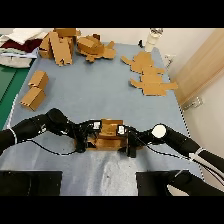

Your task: Fold the box.

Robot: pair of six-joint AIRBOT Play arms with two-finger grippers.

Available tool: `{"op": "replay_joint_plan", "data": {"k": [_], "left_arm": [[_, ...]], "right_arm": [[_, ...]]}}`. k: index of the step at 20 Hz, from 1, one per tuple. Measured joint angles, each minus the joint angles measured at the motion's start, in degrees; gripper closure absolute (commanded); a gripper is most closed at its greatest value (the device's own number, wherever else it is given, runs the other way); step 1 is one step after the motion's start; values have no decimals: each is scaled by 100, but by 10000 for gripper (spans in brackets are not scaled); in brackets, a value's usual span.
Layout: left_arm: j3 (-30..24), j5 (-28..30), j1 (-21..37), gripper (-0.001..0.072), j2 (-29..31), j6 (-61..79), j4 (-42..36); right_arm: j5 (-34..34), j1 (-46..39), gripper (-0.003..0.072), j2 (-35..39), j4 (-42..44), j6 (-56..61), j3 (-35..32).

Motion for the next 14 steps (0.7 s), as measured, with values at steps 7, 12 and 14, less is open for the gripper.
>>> {"op": "replay_joint_plan", "data": {"k": [7,12,14], "left_arm": [[0,116,-68,479,0,15,-2],[0,374,-247,667,0,103,-4],[0,540,-391,695,0,175,-4]], "right_arm": [[2,0,152,0,0,0,2],[4,0,152,0,-2,-2,0],[2,0,152,0,-2,-2,0]]}}
